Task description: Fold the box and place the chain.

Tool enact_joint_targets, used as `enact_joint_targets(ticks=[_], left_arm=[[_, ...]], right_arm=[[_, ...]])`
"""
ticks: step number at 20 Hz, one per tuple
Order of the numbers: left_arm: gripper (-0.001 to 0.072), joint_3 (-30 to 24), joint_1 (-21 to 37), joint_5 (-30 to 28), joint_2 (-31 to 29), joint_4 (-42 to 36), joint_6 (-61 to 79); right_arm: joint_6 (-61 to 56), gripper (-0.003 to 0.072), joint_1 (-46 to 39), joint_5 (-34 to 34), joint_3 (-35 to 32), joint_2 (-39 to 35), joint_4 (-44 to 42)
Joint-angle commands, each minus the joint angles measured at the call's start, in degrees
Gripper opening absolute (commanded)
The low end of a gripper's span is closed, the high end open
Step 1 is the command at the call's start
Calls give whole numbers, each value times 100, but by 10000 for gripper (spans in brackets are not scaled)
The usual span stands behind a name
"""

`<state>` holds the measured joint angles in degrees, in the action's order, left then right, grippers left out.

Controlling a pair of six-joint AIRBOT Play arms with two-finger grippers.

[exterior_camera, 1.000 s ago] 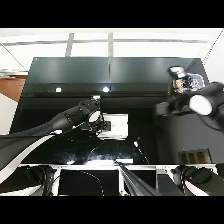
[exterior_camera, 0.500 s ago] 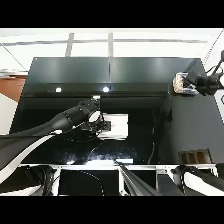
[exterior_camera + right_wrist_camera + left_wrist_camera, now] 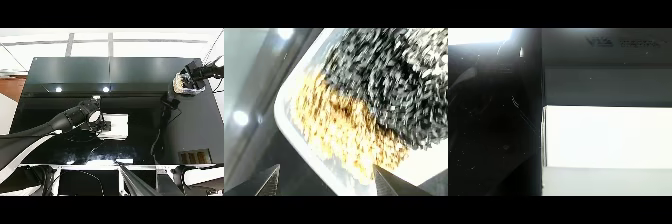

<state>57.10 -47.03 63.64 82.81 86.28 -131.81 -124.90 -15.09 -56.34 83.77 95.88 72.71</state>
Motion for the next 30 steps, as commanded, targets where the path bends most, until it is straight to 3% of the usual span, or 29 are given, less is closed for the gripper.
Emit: enact_joint_targets(ticks=[1, 3, 12, 14, 16, 17, 18, 19, 25, 30], left_arm=[[28, 0, 4, 4, 0, 4, 2], [28, 0, 4, 4, 0, 4, 2], [28, 0, 4, 4, 0, 4, 2], [28, 0, 4, 4, 0, 4, 2], [28, 0, 4, 0, 0, 4, 2], [28, 0, 4, 0, 0, 4, 2], [28, 0, 4, 0, 0, 4, 2], [28, 0, 4, 0, 0, 4, 2], [28, 0, 4, 7, 0, 4, 0], [28, 0, 4, 4, 0, 4, 0]], right_arm=[[-400, 701, -59, 87, 179, 315, -90], [-400, 669, -92, 138, 195, 352, -90], [-332, 657, -74, 240, 195, 649, -136], [-127, 532, -74, 264, 195, 686, -264], [122, 527, -76, 251, 195, 691, -398], [289, 416, -87, 184, 210, 688, -479], [579, 150, -103, 105, 232, 688, -568], [863, 64, -120, 26, 264, 688, -671], [1827, 38, -291, -761, 697, 570, -793], [3049, 38, -382, -955, 793, -234, -994]])
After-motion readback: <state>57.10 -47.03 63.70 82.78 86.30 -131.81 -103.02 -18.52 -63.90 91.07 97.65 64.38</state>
